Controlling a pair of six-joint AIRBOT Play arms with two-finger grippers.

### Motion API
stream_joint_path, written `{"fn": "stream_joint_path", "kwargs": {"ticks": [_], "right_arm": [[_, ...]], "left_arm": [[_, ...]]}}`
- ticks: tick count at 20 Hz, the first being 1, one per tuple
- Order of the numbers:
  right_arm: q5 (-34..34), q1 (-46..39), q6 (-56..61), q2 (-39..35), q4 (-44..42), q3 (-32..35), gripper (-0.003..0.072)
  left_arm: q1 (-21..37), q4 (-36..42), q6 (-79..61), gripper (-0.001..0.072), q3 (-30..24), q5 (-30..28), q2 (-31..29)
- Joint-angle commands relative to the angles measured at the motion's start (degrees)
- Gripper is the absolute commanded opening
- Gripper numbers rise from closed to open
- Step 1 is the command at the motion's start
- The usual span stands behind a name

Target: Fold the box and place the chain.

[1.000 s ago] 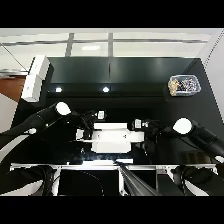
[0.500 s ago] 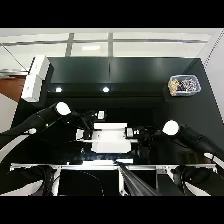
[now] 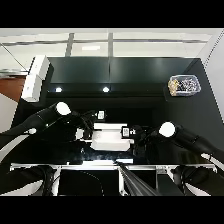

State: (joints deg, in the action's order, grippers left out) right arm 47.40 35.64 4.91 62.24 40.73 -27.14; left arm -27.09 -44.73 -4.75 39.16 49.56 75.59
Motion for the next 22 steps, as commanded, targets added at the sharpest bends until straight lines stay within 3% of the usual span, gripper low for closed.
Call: {"fn": "stream_joint_path", "kwargs": {"ticks": [1,7,12,22], "right_arm": [[0.17,0.09,2.95,-0.68,-0.15,-0.9,0.0704],[-0.52,0.0,6.62,-3.98,2.38,-0.94,0.0703],[-5.07,0.0,9.57,-6.05,4.35,-0.94,0.0703],[-8.61,0.02,12.72,-6.32,7.21,-1.49,0.0704]], "left_arm": [[0.0,0.0,0.07,0.003,0.04,0.09,0.04],[0.0,0.0,0.46,0.003,0.04,0.22,0.04],[0.0,0.0,0.46,0.003,0.04,0.22,0.04],[0.0,0.0,0.7,0.003,0.04,0.22,0.02]]}}
